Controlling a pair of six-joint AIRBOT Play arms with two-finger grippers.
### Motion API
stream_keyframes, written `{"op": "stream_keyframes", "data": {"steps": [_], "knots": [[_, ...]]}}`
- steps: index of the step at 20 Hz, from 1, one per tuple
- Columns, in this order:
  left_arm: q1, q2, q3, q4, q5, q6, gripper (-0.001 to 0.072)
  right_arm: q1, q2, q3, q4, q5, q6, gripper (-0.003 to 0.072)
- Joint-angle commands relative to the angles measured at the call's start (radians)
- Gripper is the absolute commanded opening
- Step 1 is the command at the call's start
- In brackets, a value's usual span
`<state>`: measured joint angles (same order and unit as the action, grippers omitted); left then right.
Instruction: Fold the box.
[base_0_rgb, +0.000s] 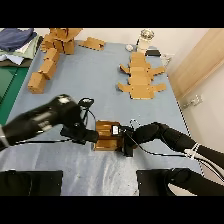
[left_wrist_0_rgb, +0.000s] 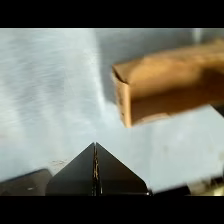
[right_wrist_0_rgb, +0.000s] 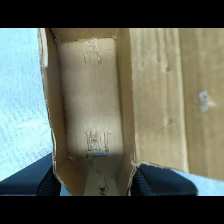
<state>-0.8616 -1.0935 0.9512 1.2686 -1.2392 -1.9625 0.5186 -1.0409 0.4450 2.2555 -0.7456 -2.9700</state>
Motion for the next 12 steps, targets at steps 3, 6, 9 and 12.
{"op": "stream_keyframes", "data": {"steps": [3, 6, 9, 12], "knots": [[0.239, 0.167, -0.243, -0.447, 0.193, 1.056, 0.0016, 0.0, -0.001, 0.0, 0.0, 0.0, 0.0, 0.0488], [0.233, 0.109, -0.316, -0.292, 0.29, 1.201, 0.057, 0.0, -0.001, 0.0, 0.0, 0.0, 0.0, 0.0488], [0.232, 0.045, -0.36, -0.234, 0.359, 1.348, 0.0666, 0.0, -0.001, 0.0, 0.0, 0.0, 0.0, 0.0488], [0.257, 0.032, -0.401, -0.237, 0.399, 1.424, 0.0685, 0.0, -0.001, 0.0, 0.0, 0.0, 0.0, 0.0488]]}}
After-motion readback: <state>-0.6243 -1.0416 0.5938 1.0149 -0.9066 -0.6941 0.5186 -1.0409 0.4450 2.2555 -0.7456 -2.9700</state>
